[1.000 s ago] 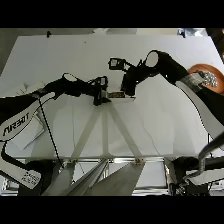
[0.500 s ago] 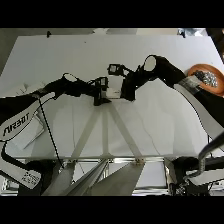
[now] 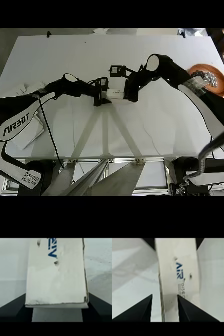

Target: Fold the box and place the chain.

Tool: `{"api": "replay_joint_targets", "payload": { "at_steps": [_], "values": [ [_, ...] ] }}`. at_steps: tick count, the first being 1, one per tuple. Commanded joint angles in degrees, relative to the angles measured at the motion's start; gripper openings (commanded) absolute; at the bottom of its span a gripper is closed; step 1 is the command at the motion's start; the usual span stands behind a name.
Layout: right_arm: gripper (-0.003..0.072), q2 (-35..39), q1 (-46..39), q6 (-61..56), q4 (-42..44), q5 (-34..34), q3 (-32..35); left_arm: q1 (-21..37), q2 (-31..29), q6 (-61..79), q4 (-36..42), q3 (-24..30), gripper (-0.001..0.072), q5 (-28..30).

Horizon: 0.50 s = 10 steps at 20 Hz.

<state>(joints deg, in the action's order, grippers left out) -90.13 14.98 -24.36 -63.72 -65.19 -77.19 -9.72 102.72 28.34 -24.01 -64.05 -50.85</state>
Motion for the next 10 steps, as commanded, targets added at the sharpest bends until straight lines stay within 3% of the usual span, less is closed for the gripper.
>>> {"api": "replay_joint_targets", "payload": {
  "at_steps": [1,2,3,4,5,10],
  "values": [
    [0.0335,4.2,0.0,-3.7,2.1,1.7,-0.1,0.0,0.0,0.2,0.0,0.0,0.0325,0.1],
    [0.0332,4.8,-0.3,-7.0,3.7,1.7,-0.1,0.0,0.0,0.2,0.0,0.0,0.0325,0.0],
    [0.0275,5.0,-0.7,-10.0,5.7,1.7,-0.1,0.0,0.0,0.2,0.0,0.0,0.0325,0.0],
    [0.011,5.0,-1.3,-12.5,7.6,1.8,-0.1,0.0,0.0,0.2,0.0,0.0,0.0325,0.0],
    [0.0015,4.9,-1.9,-14.9,9.1,2.3,0.0,0.0,0.0,0.2,0.0,0.0,0.0325,0.0],
    [0.001,4.6,-3.1,-31.6,13.8,12.9,6.4,0.0,0.0,0.2,0.0,0.0,0.0325,0.0]
  ]
}}
